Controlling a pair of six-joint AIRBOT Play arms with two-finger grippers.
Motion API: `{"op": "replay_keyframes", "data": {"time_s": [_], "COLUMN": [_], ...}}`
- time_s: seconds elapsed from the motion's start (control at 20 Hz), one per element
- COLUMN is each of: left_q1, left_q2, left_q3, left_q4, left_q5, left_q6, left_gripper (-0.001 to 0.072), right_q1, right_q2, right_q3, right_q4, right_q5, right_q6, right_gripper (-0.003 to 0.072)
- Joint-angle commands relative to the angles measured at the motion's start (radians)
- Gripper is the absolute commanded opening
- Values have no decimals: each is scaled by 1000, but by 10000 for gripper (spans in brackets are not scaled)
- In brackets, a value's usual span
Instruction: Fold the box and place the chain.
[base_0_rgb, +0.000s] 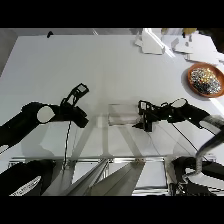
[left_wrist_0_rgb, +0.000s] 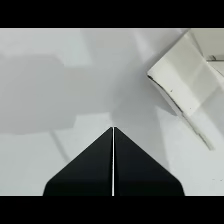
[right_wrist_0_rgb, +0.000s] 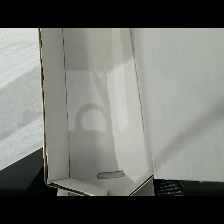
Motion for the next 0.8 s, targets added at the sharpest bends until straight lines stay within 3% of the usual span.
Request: {"op": "replay_keyframes", "data": {"time_s": [0.0,0.2,0.4,0.75], "left_q1": [19,-2,-55,-103], "left_q2": [-56,-172,-239,-198], "left_q3": [-1,0,0,50], "left_q4": [-61,-249,-318,-413], "left_q5": [-6,45,60,56], "left_q6": [-228,-220,-214,-130], "left_gripper": [8,8,8,12], "right_q1": [1,1,1,1], "right_q2": [1,1,1,1], "right_q3": [0,0,0,0], "right_q4": [0,-1,0,-1], "right_q5": [1,1,1,1], "right_q6": [-1,-1,0,-1], "right_gripper": [342,342,342,342]}}
